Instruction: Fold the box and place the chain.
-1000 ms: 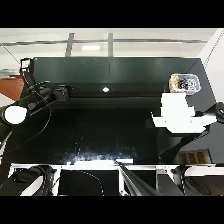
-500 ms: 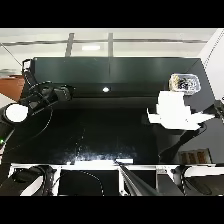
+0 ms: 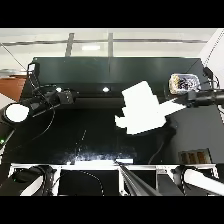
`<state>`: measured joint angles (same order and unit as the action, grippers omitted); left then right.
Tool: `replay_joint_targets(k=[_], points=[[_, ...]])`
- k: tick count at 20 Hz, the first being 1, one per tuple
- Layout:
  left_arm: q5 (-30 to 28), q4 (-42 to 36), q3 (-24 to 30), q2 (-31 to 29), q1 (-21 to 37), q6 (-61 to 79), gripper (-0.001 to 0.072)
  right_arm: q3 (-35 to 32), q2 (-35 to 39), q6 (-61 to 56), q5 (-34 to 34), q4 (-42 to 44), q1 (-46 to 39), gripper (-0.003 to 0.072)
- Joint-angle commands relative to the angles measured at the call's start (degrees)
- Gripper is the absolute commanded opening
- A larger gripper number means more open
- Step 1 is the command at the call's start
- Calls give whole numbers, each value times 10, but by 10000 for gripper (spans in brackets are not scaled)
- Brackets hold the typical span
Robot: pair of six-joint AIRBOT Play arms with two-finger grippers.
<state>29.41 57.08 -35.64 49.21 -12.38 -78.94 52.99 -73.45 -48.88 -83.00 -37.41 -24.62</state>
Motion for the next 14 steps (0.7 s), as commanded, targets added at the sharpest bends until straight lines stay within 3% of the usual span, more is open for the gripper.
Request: replay_joint_targets(k=[1, 4, 7, 11, 14], points=[[86, -14, 0, 2, -4, 0, 700, -123, 153, 7, 168, 63, 99, 28], [159, -91, 11, 14, -5, 48, 700, -265, 264, 7, 277, 63, 172, 29], [208, -168, 24, 61, -5, 110, 700, -354, 289, 7, 332, 83, 247, 29], [233, -282, 17, 185, 5, 256, 700, -370, 289, 0, 362, 96, 325, 29], [320, -316, -10, 280, 7, 316, 700, -370, 289, -5, 373, 113, 338, 29]])
